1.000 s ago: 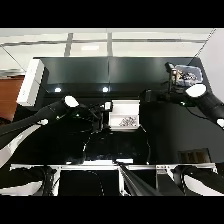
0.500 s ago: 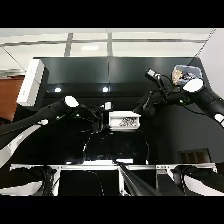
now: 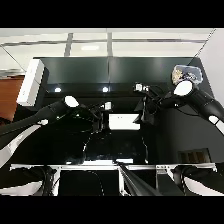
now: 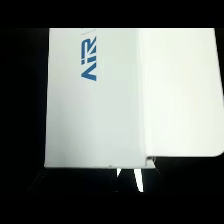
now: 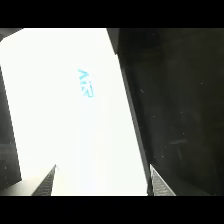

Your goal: Fold the box and place the chain.

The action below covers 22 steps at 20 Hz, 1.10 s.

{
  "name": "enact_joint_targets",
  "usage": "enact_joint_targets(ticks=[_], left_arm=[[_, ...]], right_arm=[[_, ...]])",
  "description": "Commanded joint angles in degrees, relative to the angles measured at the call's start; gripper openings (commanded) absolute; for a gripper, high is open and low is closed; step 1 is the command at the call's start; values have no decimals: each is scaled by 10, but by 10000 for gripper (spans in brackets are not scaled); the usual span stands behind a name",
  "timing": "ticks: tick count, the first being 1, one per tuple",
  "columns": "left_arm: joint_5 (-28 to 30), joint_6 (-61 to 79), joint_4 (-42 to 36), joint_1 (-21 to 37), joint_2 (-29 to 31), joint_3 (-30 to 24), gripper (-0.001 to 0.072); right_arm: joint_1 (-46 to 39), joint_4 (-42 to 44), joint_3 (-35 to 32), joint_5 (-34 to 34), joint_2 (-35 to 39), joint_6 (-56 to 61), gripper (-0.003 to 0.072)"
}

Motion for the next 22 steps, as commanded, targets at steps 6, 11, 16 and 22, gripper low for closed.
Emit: enact_joint_targets(ticks=[6,11,16,22], left_arm=[[0,0,1,0,0,0,388],[0,0,1,0,0,0,388],[0,0,1,0,0,0,388],[0,0,1,0,0,0,388]], right_arm=[[36,-38,0,-21,-5,-3,701],[36,-37,0,-26,-6,0,490],[36,-37,0,-15,-6,16,461],[36,-37,0,-15,-6,16,303]])
